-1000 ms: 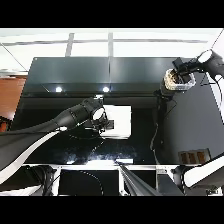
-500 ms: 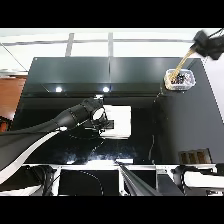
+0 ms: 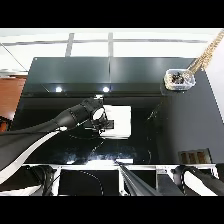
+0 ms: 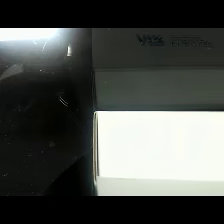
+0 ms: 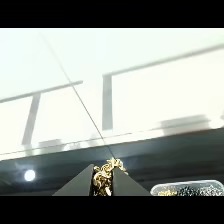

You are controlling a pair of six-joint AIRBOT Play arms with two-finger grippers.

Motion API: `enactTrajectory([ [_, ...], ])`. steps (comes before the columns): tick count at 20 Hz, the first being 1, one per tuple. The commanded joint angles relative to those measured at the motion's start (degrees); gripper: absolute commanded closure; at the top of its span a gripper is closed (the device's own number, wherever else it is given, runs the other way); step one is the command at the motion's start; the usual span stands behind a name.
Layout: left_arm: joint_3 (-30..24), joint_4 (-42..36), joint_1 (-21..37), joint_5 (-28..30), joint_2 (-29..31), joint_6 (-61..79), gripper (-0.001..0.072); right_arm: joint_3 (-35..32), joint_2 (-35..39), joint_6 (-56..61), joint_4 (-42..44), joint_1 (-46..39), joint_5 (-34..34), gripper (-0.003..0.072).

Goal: Fold the box and place the chain.

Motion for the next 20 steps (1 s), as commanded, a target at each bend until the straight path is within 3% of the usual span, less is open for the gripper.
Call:
enactTrajectory([
  [1,0.0,0.0,0.0,0.0,0.0,0.0,0.0681,-0.6,5.4,-4.0,0.5,0.2,6.4,0.0653],
  [7,0.0,0.0,0.0,0.1,0.0,0.0,0.0681,-7.0,10.1,-9.4,8.2,6.3,17.2,0.0654],
  [12,0.0,0.0,0.0,0.1,0.0,0.0,0.0681,-12.8,10.2,-11.8,11.6,14.3,21.1,0.0653],
  [20,0.0,0.0,0.0,0.2,0.0,0.0,0.0681,-17.8,10.1,-12.4,24.9,21.2,18.2,0.0653],
])
